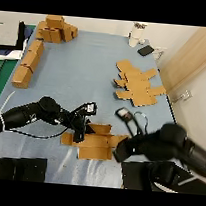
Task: Fold the box.
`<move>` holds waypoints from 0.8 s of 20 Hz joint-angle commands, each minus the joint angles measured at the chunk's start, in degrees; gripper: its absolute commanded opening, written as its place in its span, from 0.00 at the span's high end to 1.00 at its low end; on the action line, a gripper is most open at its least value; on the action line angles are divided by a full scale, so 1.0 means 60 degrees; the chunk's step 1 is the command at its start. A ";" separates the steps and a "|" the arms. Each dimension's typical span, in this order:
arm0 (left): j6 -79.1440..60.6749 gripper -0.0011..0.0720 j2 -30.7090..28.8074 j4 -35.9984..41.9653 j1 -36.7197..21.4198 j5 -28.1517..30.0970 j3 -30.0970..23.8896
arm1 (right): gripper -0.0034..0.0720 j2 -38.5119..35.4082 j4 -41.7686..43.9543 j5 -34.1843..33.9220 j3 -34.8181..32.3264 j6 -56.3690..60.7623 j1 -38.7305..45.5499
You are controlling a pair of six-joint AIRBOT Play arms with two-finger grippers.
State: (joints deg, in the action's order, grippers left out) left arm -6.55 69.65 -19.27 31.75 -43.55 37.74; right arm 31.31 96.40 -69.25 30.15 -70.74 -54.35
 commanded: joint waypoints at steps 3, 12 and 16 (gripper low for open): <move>-0.0004 0.96 0.0000 0.0000 -0.0007 0.0015 -0.0004 | 0.94 -0.0357 -0.5308 0.3421 -0.2240 0.0896 -0.5045; -0.0004 0.96 0.0000 0.0000 0.0011 -0.0004 -0.0004 | 0.32 0.1752 -0.5861 0.4459 -0.2259 0.0889 -0.5781; -0.0004 0.96 0.0000 0.0000 0.0011 -0.0004 -0.0004 | 0.32 0.1756 -0.5712 0.4462 -0.2262 0.0856 -0.5781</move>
